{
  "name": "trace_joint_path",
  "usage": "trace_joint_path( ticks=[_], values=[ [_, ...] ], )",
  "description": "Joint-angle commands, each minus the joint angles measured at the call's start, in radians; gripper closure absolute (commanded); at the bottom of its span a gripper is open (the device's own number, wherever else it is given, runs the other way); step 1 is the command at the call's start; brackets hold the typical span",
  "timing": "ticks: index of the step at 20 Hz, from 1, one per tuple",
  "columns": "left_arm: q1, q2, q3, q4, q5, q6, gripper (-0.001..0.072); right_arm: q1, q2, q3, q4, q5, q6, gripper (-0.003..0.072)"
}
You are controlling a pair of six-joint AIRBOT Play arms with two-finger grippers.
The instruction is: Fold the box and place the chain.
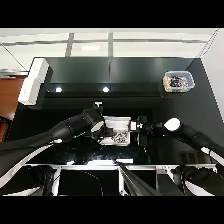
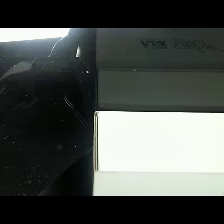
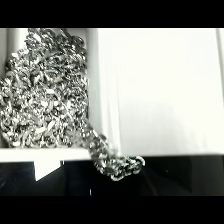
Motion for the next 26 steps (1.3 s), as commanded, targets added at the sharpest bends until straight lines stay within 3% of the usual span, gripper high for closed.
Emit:
trace_joint_path(
  ticks=[1,6,7,8,11,13,19,23,26],
  values=[
    [0.0,0.0,0.0,0.0,0.0,0.0,0.0679,0.002,-0.014,0.005,0.016,-0.006,-0.018,0.0194],
    [0.0,0.0,0.0,0.0,0.0,0.0,0.0678,0.002,-0.015,0.005,0.035,-0.06,0.014,0.0196],
    [0.0,0.0,0.0,0.0,0.0,0.0,0.0679,0.0,-0.015,0.005,0.035,-0.066,0.032,0.0261],
    [0.0,0.0,0.0,0.0,0.0,0.0,0.0678,0.0,-0.015,0.005,0.028,-0.066,0.046,0.0445],
    [0.0,0.0,0.0,0.0,0.0,0.0,0.0678,0.0,-0.015,0.005,0.028,-0.066,0.058,0.0451],
    [0.0,0.0,0.0,0.0,0.0,0.0,0.0678,0.0,-0.014,0.005,0.028,-0.063,0.066,0.0622],
    [0.0,0.0,0.0,0.0,0.0,0.0,0.0678,0.0,0.06,0.005,-0.005,-0.065,0.198,0.0628],
    [0.0,0.0,0.0,0.0,0.0,0.0,0.0679,0.0,0.211,0.005,-0.202,-0.021,0.519,0.0628],
    [0.0,0.0,0.0,0.0,0.0,0.0,0.0678,0.0,0.345,0.013,-0.314,0.097,0.779,0.067]
  ],
)
